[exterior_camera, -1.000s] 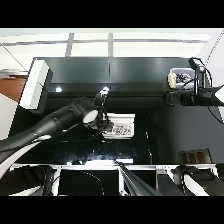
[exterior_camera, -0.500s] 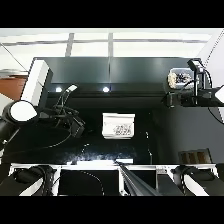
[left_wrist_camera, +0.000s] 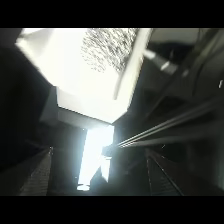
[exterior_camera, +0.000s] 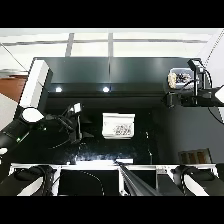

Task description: Fold the box and place the chain.

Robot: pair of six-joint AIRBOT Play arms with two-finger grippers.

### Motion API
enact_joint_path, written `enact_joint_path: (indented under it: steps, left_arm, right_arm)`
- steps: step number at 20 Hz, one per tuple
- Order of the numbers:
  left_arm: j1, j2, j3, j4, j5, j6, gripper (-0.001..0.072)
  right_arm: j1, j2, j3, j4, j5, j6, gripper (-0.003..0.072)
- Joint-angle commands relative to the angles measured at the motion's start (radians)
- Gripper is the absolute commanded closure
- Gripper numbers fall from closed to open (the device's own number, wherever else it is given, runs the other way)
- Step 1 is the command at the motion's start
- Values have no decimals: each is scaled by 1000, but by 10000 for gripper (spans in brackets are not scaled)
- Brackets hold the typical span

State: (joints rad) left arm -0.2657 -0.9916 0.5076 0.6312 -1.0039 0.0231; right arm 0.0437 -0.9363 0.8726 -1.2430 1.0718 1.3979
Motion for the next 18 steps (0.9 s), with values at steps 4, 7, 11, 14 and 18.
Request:
enact_joint_path:
  steps: [4,7,11,14,18]
  left_arm:
    - [-40,-100,-7,-23,52,325,10]
    - [-81,-157,-7,-26,88,325,9]
    - [-103,-193,-7,-105,88,330,9]
    - [-109,-229,7,-123,87,336,9]
    - [-109,-265,63,-123,87,335,9]
  right_arm:
    - [0,0,0,0,-3,0,93]
    - [0,0,0,1,-2,0,93]
    - [0,0,0,1,-2,0,93]
    - [0,0,0,0,-3,0,94]
    - [0,0,0,1,-2,0,93]
